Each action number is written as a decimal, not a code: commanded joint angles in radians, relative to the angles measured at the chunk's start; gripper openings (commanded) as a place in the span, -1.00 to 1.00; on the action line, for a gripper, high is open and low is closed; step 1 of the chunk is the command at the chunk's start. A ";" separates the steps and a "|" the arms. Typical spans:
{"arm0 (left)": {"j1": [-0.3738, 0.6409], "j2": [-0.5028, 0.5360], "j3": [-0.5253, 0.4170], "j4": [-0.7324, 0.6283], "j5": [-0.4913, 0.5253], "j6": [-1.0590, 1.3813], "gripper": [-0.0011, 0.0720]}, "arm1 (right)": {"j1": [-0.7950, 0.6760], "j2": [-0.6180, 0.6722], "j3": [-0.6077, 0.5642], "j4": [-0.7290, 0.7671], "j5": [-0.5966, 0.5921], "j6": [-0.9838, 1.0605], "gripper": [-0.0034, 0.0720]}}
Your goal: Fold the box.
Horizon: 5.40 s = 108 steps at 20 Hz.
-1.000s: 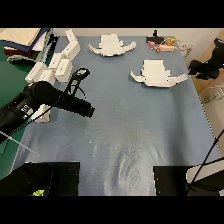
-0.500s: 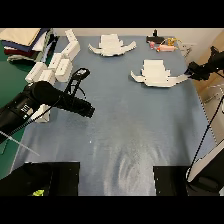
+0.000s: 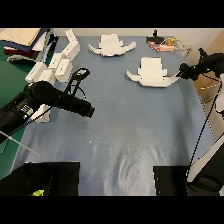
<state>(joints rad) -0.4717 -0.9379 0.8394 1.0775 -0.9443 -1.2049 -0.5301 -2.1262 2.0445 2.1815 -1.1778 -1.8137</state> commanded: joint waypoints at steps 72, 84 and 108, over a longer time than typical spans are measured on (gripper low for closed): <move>0.249 -0.480 0.019 -0.487 -0.214 0.457 -0.09 | 0.776 1.361 -1.709 0.078 0.373 0.000 -0.90; 0.248 -0.575 0.081 -0.534 -0.444 0.635 -0.78 | 0.776 1.359 -1.709 0.078 0.372 0.000 -0.90; 0.101 -0.410 0.087 -0.557 -0.182 1.174 -0.95 | 0.773 1.361 -1.429 -0.561 0.354 0.312 0.35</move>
<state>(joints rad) -0.3363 -1.3884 0.9432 0.5060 -1.1908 -0.0921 0.2432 -0.7666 0.5945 1.6314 -0.8181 -1.5715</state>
